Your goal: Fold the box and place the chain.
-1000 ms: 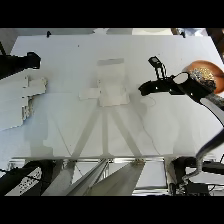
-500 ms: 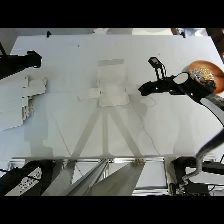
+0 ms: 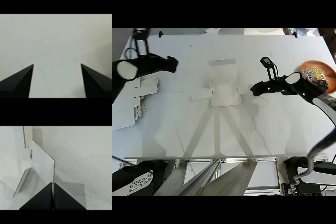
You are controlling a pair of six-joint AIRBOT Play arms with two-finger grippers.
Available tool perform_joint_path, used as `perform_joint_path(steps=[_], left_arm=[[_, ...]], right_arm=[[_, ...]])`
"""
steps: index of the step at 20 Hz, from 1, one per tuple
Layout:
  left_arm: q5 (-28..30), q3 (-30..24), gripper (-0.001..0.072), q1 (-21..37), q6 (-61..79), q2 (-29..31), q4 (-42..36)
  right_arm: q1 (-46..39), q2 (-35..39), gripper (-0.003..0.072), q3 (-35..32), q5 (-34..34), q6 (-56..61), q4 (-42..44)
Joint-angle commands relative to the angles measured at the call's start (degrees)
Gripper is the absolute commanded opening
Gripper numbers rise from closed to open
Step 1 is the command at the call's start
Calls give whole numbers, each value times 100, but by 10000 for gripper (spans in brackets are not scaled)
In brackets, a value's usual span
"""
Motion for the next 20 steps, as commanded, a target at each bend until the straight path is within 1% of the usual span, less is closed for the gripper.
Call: perform_joint_path(steps=[1, 2, 4, 6, 9, 11, 14, 18, 20], left_arm=[[-1235, 1051, 700, -271, 911, -1204, -1060], [-1526, 1390, 700, -240, 1016, -1528, -1451], [-1904, 1945, 700, -179, 1287, -2096, -2186], [-2118, 2361, 699, -153, 1445, -2562, -2441], [-2435, 2828, 699, -164, 1569, -3132, -2767], [-2605, 2935, 699, -232, 1805, -3375, -3071], [-2793, 2935, 699, -348, 2350, -3491, -3045], [-2470, 2935, 698, -442, 2736, -3504, -3075], [-2417, 2935, 697, -474, 2789, -3523, -3101]], right_arm=[[0, 0, 10, -2, 0, 0, 0], [0, 2, 10, -2, 0, 0, 0], [0, 2, 10, -2, 0, 0, 0], [0, 0, 10, -2, 0, 0, 0], [0, 2, 10, -2, 0, 0, 2], [0, 2, 10, -2, 0, 0, 0], [0, 2, 10, 0, 0, 0, 0], [0, 0, 10, -2, 0, 0, 0], [0, 2, 10, -2, 0, 0, 2]])
